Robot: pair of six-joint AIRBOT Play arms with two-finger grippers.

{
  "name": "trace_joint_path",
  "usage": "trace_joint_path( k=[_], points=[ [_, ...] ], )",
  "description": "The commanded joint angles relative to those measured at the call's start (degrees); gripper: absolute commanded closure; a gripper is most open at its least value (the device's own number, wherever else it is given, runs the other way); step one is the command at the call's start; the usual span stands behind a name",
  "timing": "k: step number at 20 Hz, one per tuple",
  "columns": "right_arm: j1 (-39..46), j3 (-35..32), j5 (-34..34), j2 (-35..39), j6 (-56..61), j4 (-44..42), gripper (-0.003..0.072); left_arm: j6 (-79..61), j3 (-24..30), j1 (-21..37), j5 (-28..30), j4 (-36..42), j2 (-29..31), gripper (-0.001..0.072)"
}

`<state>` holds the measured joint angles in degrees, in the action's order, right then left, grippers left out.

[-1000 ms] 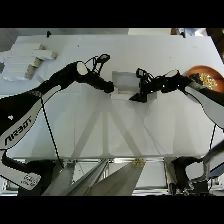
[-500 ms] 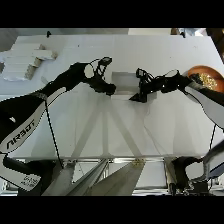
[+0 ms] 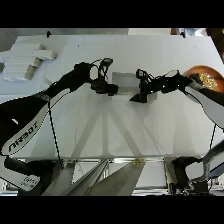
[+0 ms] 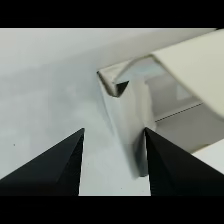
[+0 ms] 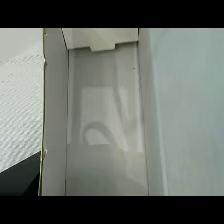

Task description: Fold the box and place the chain.

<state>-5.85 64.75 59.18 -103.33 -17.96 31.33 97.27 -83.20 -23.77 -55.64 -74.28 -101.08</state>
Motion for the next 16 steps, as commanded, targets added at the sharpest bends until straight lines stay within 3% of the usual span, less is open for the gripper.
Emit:
trace_joint_path(
  k=[1,7,12,16],
  points=[
    [-0.02,0.02,-0.07,0.04,-0.04,-0.11,0.0194,1.84,-4.02,-0.2,0.61,-0.35,-0.11,0.0314],
    [-0.02,0.02,-0.04,0.04,-0.04,-0.11,0.0194,2.01,-7.63,-0.63,-4.48,-0.15,-3.65,0.0311],
    [-0.02,0.02,-0.07,0.04,-0.04,-0.11,0.0194,5.01,-7.65,-0.96,-4.17,-0.55,-6.05,0.0312],
    [-0.02,0.02,-0.07,0.04,-0.04,-0.11,0.0194,11.41,-9.49,-0.96,-6.82,-6.97,-6.12,0.0317]
  ],
)
